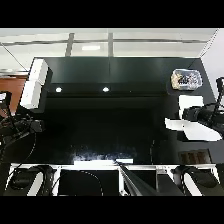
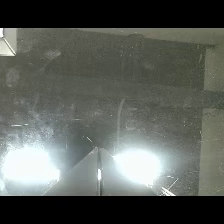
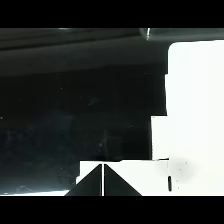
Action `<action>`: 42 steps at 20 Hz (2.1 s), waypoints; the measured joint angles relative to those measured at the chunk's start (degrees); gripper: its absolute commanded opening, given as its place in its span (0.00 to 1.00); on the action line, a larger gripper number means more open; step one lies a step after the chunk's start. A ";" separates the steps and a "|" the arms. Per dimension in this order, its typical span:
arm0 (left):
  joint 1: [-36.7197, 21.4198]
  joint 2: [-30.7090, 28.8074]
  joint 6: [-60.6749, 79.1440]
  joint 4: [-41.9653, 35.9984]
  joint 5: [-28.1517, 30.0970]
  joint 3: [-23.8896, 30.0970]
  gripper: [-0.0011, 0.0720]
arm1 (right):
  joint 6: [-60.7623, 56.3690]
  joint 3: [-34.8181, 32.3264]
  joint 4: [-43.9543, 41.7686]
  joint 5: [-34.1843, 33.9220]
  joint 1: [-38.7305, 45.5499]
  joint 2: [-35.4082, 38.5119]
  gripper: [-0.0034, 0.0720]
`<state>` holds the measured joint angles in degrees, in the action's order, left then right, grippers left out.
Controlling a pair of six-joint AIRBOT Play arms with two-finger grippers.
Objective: Fold the box and place the chain.
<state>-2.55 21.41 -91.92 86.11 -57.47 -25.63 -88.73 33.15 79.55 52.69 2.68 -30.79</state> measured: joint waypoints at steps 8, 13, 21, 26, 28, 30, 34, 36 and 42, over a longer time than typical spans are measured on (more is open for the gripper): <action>0.00 0.00 0.00 -0.07 0.00 0.00 0.05 | 0.00 0.00 0.02 0.00 0.00 0.02 0.07; 0.00 0.00 0.00 -0.07 0.46 0.00 0.05 | 0.00 0.00 0.02 0.02 0.00 0.02 0.07; 0.00 0.00 0.00 -0.07 1.68 0.02 0.05 | 0.00 0.00 -0.02 -1.95 0.00 -0.02 0.07; 0.00 0.00 0.00 -1.07 2.08 0.02 0.96 | -0.33 0.00 -2.91 -5.35 0.00 -0.07 1.00; 0.00 0.00 -0.13 -2.25 2.21 0.02 0.98 | -0.83 0.00 -3.10 -4.72 0.15 -0.48 1.00; 0.00 0.00 0.00 -3.04 2.21 0.02 0.98 | -2.51 0.00 -2.08 -3.23 1.01 -1.53 1.00; 0.00 0.00 0.09 -3.76 1.90 0.02 0.98 | -7.67 1.16 5.03 -1.70 8.37 -5.95 1.00; 0.00 0.00 0.20 -3.91 1.75 0.02 0.98 | -8.13 3.76 7.61 -0.74 15.45 -9.86 1.00; 0.00 0.00 0.20 -4.11 1.68 0.02 0.98 | -2.84 17.86 5.70 5.90 41.68 -27.17 1.00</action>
<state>-2.55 21.41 -91.72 82.00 -55.79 -25.61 -91.57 51.00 85.25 58.59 44.36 -57.95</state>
